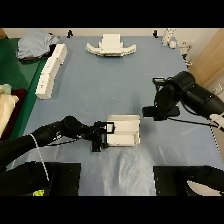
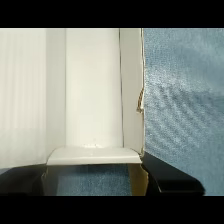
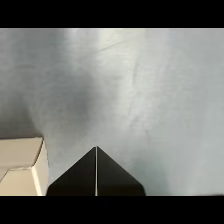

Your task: Fold the box.

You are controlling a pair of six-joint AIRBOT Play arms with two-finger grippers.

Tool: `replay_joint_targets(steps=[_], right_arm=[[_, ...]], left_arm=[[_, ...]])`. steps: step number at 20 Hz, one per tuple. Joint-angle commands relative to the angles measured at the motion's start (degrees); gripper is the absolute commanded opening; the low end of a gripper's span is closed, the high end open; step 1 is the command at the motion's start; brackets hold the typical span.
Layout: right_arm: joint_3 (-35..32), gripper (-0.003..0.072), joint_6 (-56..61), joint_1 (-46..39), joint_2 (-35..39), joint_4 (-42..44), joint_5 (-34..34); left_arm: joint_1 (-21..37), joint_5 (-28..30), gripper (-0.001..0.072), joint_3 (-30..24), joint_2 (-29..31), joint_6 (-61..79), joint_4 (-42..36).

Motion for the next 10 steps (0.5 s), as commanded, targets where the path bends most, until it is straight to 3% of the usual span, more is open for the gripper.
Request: replay_joint_targets(steps=[1, 5, 10], right_arm=[[-0.7, 0.0001, -17.5, -14.3, -3.6, 17.6, 5.9], [-0.5, 0.0002, -38.8, -24.2, -14.8, 44.2, 2.2], [0.5, 0.0002, -59.7, -24.2, -24.5, 58.4, -13.0]], left_arm=[[0.0, 0.0, 0.0480, 0.0, 0.0, 0.0, 0.0], [0.0, 0.0, 0.0480, 0.0, 0.0, 0.0, 0.0], [0.0, 0.0, 0.0480, 0.0, 0.0, 0.0, 0.0]])
